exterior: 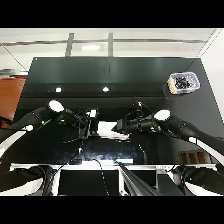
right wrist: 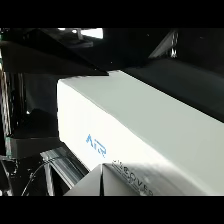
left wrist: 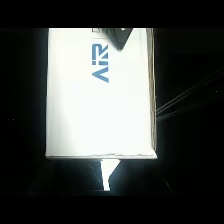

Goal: Fold the box and place the chain.

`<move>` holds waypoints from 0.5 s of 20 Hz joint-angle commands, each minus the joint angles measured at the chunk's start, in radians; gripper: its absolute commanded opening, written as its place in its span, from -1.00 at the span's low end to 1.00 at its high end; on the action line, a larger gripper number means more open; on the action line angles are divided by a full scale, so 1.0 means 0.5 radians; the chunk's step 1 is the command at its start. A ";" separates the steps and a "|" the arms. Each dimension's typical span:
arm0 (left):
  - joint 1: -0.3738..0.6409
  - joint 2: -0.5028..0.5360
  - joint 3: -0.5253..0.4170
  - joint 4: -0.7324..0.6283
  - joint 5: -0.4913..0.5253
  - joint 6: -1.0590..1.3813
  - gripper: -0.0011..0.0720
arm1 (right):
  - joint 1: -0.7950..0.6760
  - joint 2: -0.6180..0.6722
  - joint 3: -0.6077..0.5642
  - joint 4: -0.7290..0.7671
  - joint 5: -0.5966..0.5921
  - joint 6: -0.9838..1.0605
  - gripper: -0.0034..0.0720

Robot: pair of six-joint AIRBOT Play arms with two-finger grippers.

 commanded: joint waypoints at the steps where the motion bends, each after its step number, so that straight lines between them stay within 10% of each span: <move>1: -0.002 -0.002 -0.002 -0.004 -0.001 -0.002 0.31 | 0.000 -0.002 -0.001 -0.008 -0.008 -0.027 -0.86; 10: -0.002 -0.002 -0.002 -0.005 -0.001 -0.002 0.32 | -0.261 0.334 0.063 -0.027 0.218 -0.137 -0.85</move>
